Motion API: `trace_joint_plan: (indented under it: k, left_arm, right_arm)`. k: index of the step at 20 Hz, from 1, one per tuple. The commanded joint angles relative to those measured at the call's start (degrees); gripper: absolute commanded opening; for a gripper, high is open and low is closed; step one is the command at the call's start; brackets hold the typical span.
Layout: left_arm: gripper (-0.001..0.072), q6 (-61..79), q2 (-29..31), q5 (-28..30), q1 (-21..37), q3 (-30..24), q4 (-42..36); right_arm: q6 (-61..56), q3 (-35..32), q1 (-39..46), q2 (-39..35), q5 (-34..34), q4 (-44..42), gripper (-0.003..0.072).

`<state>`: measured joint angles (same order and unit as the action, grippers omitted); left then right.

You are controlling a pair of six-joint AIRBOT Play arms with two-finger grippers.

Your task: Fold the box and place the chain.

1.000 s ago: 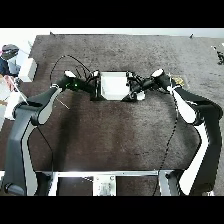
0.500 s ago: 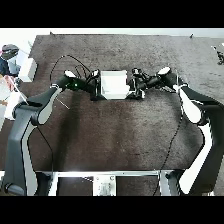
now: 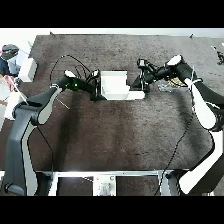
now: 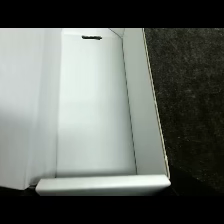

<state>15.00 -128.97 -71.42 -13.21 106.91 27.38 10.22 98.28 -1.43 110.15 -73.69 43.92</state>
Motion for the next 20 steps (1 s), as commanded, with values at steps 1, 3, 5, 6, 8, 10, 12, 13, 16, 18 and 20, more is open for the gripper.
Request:
trace_joint_plan:
  k: [1, 3, 5, 6, 8, 10, 12, 13, 16, 18, 20]
  left_arm:
    - [0.0467, 0.0, -0.04, -0.07, 0.04, -0.02, 0.0]
    - [0.0467, 0.0, -0.04, -0.07, 0.04, -0.02, 0.02]
    - [0.0467, 0.0, -0.04, -0.07, 0.04, -0.02, 0.02]
    - [0.0467, 0.0, -0.04, -0.07, 0.04, -0.02, 0.02]
    - [0.0467, 0.0, -0.04, -0.02, 0.04, -0.02, 0.02]
    - [0.0467, 0.0, -0.04, -0.04, 0.04, -0.02, 0.0]
    - [0.0467, 0.0, -0.04, -0.04, 0.04, -0.02, 0.0]
    - [0.0467, 0.0, -0.04, -0.02, 0.04, -0.02, 0.0]
    - [0.0467, 0.0, -0.04, 0.07, 0.04, -0.02, 0.02]
    - [0.0467, 0.02, -0.04, 0.09, 0.04, -0.02, 0.0]
    - [0.0467, 0.02, -0.04, 0.13, 0.04, -0.02, 0.02]
  right_arm:
    - [-1.42, 0.04, -0.33, -1.6, 0.42, -12.35, 0.0013]
    - [-1.16, 0.02, -1.68, -0.61, 4.7, -15.5, 0.0012]
    - [-1.03, 0.04, -3.19, 0.74, 10.23, -15.52, 0.0011]
    - [-1.03, 0.04, -3.69, 1.46, 12.83, -15.5, 0.0012]
    - [-1.03, 0.04, -4.17, 2.67, 17.38, -15.52, 0.0011]
    - [-1.01, 0.04, -4.2, 3.72, 19.45, -15.67, 0.0011]
    - [-1.01, 0.04, -4.2, 4.85, 19.74, -15.3, 0.0011]
    - [-1.03, 0.02, -4.2, 5.29, 19.74, -14.86, 0.0011]
    - [-1.01, 0.02, -4.2, 6.67, 19.04, -14.58, 0.0011]
    - [-0.9, 0.02, -4.2, 7.82, 17.2, -14.53, 0.0011]
    - [0.39, 0.02, -4.2, 8.74, 16.5, -14.53, 0.0011]
